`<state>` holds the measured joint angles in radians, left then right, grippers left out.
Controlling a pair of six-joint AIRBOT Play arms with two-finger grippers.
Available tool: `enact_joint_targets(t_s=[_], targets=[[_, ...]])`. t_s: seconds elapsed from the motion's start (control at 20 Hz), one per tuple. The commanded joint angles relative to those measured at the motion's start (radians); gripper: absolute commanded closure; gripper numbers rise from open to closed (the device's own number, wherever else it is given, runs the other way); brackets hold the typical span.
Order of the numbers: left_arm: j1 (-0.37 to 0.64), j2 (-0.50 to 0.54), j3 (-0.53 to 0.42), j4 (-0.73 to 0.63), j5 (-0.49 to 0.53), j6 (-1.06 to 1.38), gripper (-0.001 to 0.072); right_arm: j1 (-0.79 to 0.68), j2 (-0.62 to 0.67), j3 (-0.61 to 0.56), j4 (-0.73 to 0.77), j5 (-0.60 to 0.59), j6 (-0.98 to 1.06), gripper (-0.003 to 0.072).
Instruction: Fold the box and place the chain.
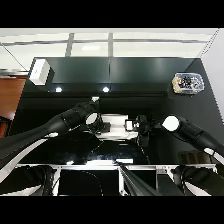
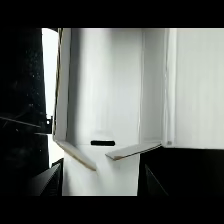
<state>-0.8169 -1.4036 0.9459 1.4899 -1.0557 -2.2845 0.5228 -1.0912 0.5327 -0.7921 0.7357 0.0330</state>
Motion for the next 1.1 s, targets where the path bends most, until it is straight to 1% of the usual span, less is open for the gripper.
enact_joint_targets(t_s=[0.0, 0.05, 0.1, 0.15, 0.2, 0.25, 0.3, 0.45, 0.55, 0.65, 0.9, 0.95, 1.0, 1.05], targets=[[0.000, 0.000, 0.000, -0.001, 0.000, 0.010, 0.0682, 0.003, 0.005, 0.001, 0.063, 0.003, 0.003, 0.0061], [0.000, 0.000, 0.000, -0.003, 0.000, 0.011, 0.0681, 0.003, 0.005, 0.001, 0.068, 0.003, 0.003, 0.0064], [0.000, 0.000, 0.000, -0.003, 0.000, 0.010, 0.0681, 0.003, 0.005, 0.001, 0.084, 0.004, 0.003, 0.0179], [0.000, 0.000, 0.000, -0.003, 0.000, 0.011, 0.0681, 0.003, 0.005, 0.001, 0.087, 0.004, 0.004, 0.0250], [0.000, 0.000, 0.000, -0.004, 0.000, 0.010, 0.0682, 0.003, 0.003, 0.001, 0.093, 0.005, 0.005, 0.0259], [0.000, 0.000, 0.000, -0.007, 0.000, 0.010, 0.0681, 0.003, -0.001, 0.001, 0.107, 0.006, 0.005, 0.0323], [0.000, 0.000, 0.000, -0.008, 0.000, 0.010, 0.0681, 0.003, -0.005, 0.001, 0.127, 0.007, 0.013, 0.0485], [0.000, 0.000, 0.000, -0.008, -0.001, 0.011, 0.0681, 0.003, -0.035, 0.001, 0.258, -0.007, 0.016, 0.0486], [0.000, 0.000, 0.000, -0.008, -0.001, 0.010, 0.0681, 0.003, -0.066, 0.001, 0.307, -0.011, 0.016, 0.0485], [0.000, 0.000, 0.000, -0.007, -0.001, 0.010, 0.0681, 0.003, -0.093, 0.001, 0.311, -0.022, 0.016, 0.0486], [0.000, 0.000, 0.000, -0.008, -0.001, 0.010, 0.0681, 0.003, -0.099, 0.001, 0.309, -0.037, 0.016, 0.0481], [0.000, 0.000, 0.000, -0.008, -0.001, 0.010, 0.0681, 0.003, -0.099, 0.001, 0.310, -0.036, 0.017, 0.0291], [0.000, 0.000, 0.000, -0.008, -0.002, 0.010, 0.0681, 0.003, -0.099, 0.001, 0.309, -0.035, 0.016, 0.0277], [0.000, 0.000, 0.000, -0.009, -0.001, 0.010, 0.0681, 0.003, -0.099, 0.001, 0.307, -0.035, 0.016, 0.0418]])
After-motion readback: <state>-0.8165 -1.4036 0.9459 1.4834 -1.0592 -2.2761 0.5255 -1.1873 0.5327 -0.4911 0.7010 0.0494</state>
